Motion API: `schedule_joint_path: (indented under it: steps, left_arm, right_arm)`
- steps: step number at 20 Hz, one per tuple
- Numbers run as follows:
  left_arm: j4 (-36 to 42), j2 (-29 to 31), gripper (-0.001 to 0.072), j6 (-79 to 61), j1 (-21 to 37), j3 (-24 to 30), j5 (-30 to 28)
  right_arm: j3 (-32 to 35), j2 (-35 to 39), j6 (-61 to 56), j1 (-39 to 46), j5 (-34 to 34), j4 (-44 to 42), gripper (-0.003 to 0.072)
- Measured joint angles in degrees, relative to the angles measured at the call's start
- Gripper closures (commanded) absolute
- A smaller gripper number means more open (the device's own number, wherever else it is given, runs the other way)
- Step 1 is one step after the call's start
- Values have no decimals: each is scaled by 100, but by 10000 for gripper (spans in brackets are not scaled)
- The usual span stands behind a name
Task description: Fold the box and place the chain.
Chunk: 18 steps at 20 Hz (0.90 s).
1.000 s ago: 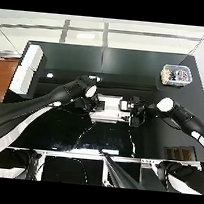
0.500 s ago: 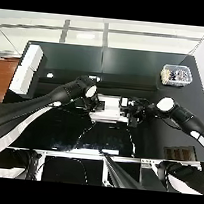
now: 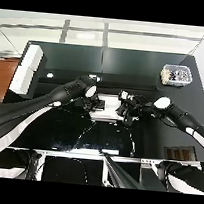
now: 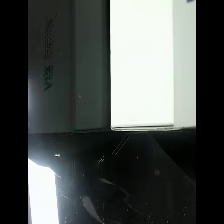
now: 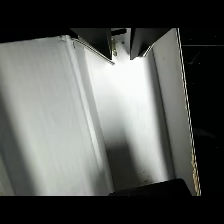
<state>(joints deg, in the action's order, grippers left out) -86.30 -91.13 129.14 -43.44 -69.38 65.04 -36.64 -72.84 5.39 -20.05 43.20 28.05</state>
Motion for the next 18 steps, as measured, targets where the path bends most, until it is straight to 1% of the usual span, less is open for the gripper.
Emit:
schedule_joint_path:
  steps: [1,2,3,4,5,6,7,8,9,12,15,18]
  left_arm:
    - [0,0,689,0,0,0,0]
    - [4,0,689,0,0,0,-9]
    - [9,0,689,2,0,0,-9]
    - [4,0,689,2,0,0,-2]
    - [4,0,689,4,0,0,-9]
    - [7,0,689,4,0,0,-9]
    - [7,0,689,2,0,-2,-7]
    - [4,0,689,2,0,0,-4]
    - [11,0,689,2,0,-2,-13]
    - [20,0,688,2,-2,-2,-13]
    - [17,0,688,-4,-2,0,-22]
    - [9,0,687,-15,4,-2,-11]
  right_arm:
    - [0,-9,-15,0,-2,-20,373]
    - [0,-11,-33,0,-7,-44,331]
    - [2,-13,-33,-2,-26,-61,489]
    - [2,-17,-35,0,-50,-68,435]
    - [9,-20,-59,0,-72,-83,268]
    - [9,-20,-79,-2,-68,-90,370]
    - [9,-20,-105,-2,-74,-92,615]
    - [9,-20,-149,0,-98,-87,623]
    - [9,-22,-245,-2,-96,-87,675]
    - [7,149,-804,61,-4,39,672]
    - [-52,758,-2258,457,431,671,672]
    - [-76,1401,-4205,1360,929,1679,673]
